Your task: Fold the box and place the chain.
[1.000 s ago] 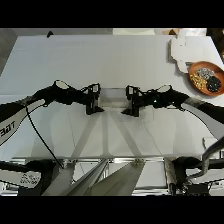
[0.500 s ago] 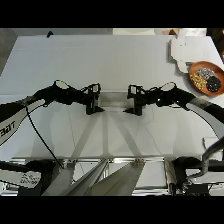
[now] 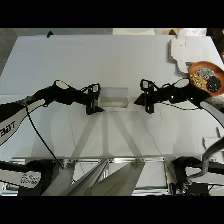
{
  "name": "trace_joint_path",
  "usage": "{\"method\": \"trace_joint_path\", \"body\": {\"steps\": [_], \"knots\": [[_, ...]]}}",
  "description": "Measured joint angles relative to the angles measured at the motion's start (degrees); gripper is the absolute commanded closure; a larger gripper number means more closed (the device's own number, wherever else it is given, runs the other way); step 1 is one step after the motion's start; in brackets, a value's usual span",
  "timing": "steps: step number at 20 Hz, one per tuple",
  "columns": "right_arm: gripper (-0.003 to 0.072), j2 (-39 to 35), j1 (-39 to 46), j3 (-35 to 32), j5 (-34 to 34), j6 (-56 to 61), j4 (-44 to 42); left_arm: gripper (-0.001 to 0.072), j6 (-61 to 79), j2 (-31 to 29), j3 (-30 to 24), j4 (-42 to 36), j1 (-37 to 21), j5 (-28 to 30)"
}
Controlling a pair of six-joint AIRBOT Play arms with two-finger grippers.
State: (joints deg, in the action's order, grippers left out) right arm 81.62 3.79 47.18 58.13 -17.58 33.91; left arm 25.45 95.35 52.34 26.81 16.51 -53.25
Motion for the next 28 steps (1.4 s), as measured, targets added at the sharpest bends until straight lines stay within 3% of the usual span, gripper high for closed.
{"method": "trace_joint_path", "body": {"steps": [6,9,14,19,23,26,28], "knots": [[0.0679,-6.23,-2.49,0.07,1.68,7.85,-2.64,0.0429,0.0,0.02,0.0,0.0,0.0,-0.09],[0.068,-6.08,-5.22,0.09,-4.48,8.81,-9.29,0.0429,0.0,0.02,0.0,0.0,0.0,-0.09],[0.0679,0.33,-8.39,0.44,-15.58,7.37,-26.12,0.0429,0.0,0.02,0.0,0.0,0.0,-0.11],[0.0674,4.98,-9.2,0.68,-20.79,6.82,-31.93,0.0429,0.02,0.0,0.0,0.0,0.0,-0.11],[0.0672,2.16,-7.93,0.68,-18.4,6.62,-30.6,0.0429,0.02,0.02,0.0,-0.02,0.0,-0.04],[0.0666,-4.76,-6.16,0.68,-16.37,6.64,-22.4,0.0429,0.0,0.0,0.0,-0.02,0.0,-0.04],[0.0573,-9.49,-5.42,0.68,-14.84,6.82,-13.55,0.0429,0.0,0.0,0.0,-0.02,0.0,-0.04]]}}
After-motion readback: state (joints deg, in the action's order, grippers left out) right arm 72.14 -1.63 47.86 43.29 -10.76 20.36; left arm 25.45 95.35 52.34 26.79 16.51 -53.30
